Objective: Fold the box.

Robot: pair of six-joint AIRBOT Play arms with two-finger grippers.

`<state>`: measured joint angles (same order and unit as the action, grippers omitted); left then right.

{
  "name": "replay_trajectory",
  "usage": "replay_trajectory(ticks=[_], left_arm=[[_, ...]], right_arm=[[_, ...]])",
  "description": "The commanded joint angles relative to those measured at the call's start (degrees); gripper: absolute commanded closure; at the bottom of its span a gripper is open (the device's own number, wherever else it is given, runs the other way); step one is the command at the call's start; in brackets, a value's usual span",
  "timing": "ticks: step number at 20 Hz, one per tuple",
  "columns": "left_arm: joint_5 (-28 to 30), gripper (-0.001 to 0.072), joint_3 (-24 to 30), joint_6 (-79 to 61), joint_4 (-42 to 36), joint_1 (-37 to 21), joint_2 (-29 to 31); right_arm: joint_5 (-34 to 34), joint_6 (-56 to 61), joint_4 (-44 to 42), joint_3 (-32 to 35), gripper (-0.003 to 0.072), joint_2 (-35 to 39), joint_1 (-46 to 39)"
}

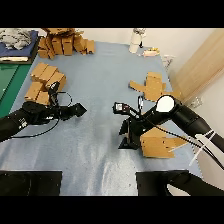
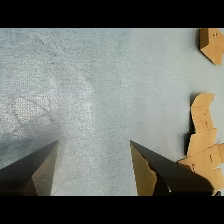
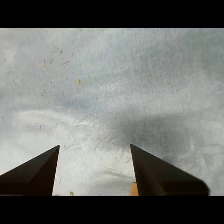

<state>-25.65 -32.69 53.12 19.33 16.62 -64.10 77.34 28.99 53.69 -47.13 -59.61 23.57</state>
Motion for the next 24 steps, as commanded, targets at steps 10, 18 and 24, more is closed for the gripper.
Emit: replay_trajectory(ticks=[10, 18, 24], left_arm=[[0.2, 0.0012, 0.0, 0.0, 0.0, 0.0, 0.0], [0.7, 0.0012, 0.0, 0.1, 0.0, 0.0, 0.0], [-2.3, 0.0012, 0.0, 0.5, -0.1, 0.0, 0.0]], right_arm=[[-35.0, 71.0, 17.3, 0.0, -0.0034, -2.0, 0.0], [-19.9, 71.3, 22.8, -1.7, -0.0034, -2.8, -1.1], [11.8, 80.7, 53.8, -6.5, -0.0034, 7.6, -8.2]])
